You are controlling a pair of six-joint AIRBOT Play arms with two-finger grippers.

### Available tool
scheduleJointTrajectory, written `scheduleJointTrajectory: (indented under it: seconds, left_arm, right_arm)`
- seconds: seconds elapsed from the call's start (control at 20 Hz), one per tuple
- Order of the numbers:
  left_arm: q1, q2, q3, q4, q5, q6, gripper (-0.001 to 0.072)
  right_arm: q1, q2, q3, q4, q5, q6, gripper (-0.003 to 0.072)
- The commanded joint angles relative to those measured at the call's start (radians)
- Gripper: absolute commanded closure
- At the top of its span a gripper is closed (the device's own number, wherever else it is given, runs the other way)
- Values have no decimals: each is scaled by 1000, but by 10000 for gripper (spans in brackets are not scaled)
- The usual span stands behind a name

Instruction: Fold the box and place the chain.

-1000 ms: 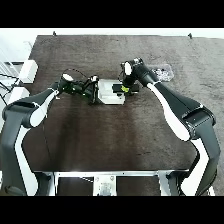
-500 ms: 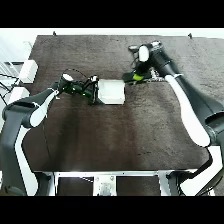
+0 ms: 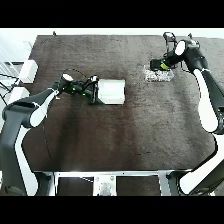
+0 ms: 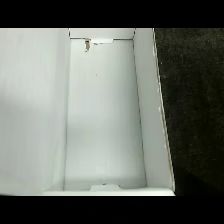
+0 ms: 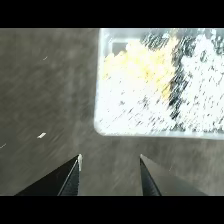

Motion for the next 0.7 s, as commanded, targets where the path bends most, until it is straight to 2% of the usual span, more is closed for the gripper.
scheduleJointTrajectory:
  seconds: [0.0, 0.35, 0.5, 0.55, 0.65]
  left_arm:
    - [0, 0, 0, 0, 0, 0, 346]
    - [0, 0, 0, 0, 0, 0, 346]
    - [0, 0, 0, 0, 0, 0, 346]
    - [0, 0, 0, 0, 0, 0, 346]
    - [0, 0, 0, 0, 0, 1, 346]
  right_arm:
    - [-48, -77, 21, 91, -88, -107, 281]
    - [-47, -167, 65, 156, -63, -139, 294]
    - [-47, -190, 65, 158, -47, -152, 364]
    - [-47, -191, 65, 158, -40, -152, 433]
    - [-48, -191, 65, 153, -36, -151, 512]
